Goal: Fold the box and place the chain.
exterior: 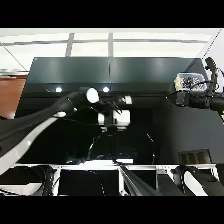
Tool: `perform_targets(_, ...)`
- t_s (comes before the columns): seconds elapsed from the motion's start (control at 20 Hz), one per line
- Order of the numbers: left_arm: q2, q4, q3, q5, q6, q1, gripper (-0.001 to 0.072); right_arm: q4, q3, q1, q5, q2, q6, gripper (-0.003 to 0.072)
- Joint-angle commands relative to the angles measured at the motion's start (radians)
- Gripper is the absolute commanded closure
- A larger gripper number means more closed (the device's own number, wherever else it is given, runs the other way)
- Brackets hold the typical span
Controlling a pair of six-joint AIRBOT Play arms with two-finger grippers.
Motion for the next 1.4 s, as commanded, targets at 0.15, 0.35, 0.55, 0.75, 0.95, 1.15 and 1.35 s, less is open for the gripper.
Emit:
perform_targets(0.15,0.06,0.163,0.045,0.039,-0.46,0.501,0.0431,0.001,0.001,0.0,-0.02,0.0,0.023,0.0672)
perform_targets(0.35,-0.045,0.138,0.206,0.087,-0.595,0.799,0.043,0.002,0.001,0.0,-0.023,0.0,0.023,0.0672)
perform_targets(0.55,-0.263,0.141,0.475,0.047,-0.618,0.931,0.0428,0.001,0.001,0.0,-0.026,0.0,0.026,0.0672)
perform_targets(0.75,-0.478,0.249,0.744,-0.022,-0.618,0.935,0.0411,0.001,0.001,0.0,-0.044,-0.001,0.026,0.0672)
perform_targets(0.95,-0.584,0.34,0.869,-0.049,-0.628,0.91,0.0369,0.001,0.001,0.0,-0.075,-0.001,0.043,0.0671)
perform_targets(1.15,-0.541,0.36,0.906,-0.04,-0.694,0.905,-0.0011,0.001,0.001,0.0,-0.066,-0.001,0.048,0.0672)
perform_targets(1.35,-0.395,0.351,0.906,-0.125,-0.871,0.905,0.0147,0.001,0.001,0.0,-0.063,-0.001,0.048,0.0672)
